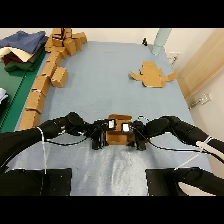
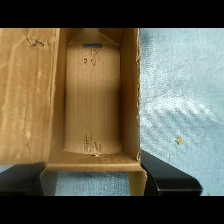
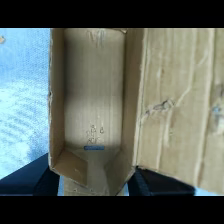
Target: Fold the box.
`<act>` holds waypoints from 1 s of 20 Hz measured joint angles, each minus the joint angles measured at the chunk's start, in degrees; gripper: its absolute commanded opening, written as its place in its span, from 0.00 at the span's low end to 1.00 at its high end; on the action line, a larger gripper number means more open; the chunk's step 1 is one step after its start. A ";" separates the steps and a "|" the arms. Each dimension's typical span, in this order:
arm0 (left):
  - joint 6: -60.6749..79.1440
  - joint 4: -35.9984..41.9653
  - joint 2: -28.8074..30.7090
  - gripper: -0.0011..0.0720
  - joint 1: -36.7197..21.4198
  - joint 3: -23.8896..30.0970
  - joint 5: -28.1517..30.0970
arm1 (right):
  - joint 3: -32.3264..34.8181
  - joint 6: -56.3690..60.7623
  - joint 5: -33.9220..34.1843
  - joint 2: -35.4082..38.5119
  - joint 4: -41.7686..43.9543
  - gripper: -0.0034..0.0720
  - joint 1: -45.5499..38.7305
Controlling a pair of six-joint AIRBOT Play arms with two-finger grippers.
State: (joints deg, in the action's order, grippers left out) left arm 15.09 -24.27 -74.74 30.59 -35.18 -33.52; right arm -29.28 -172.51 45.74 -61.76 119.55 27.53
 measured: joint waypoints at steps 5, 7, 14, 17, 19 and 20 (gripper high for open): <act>0.02 0.02 0.00 0.73 0.00 0.00 0.02 | 0.00 0.00 0.02 0.00 0.00 0.71 0.00; 0.00 0.02 0.00 0.73 0.00 0.00 0.04 | 0.00 0.00 0.02 0.00 0.02 0.71 0.00; 0.00 0.02 0.00 0.73 0.00 0.00 0.07 | 0.00 -0.02 0.02 0.00 0.17 0.71 0.00; -0.09 0.33 -0.02 0.73 0.02 -0.07 0.50 | -0.07 0.00 -0.31 0.00 0.20 0.99 -0.02; -0.02 0.11 -0.02 0.73 0.02 -0.04 0.09 | 0.00 0.55 1.07 0.42 -0.13 1.00 -0.02; 0.02 0.13 -0.02 0.73 0.02 -0.04 -0.22 | 0.02 1.44 1.79 1.01 -1.16 1.00 -0.02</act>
State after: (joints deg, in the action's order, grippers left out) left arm 15.11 -24.14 -74.76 30.61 -35.22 -33.74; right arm -29.26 -171.06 47.53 -60.75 118.39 27.51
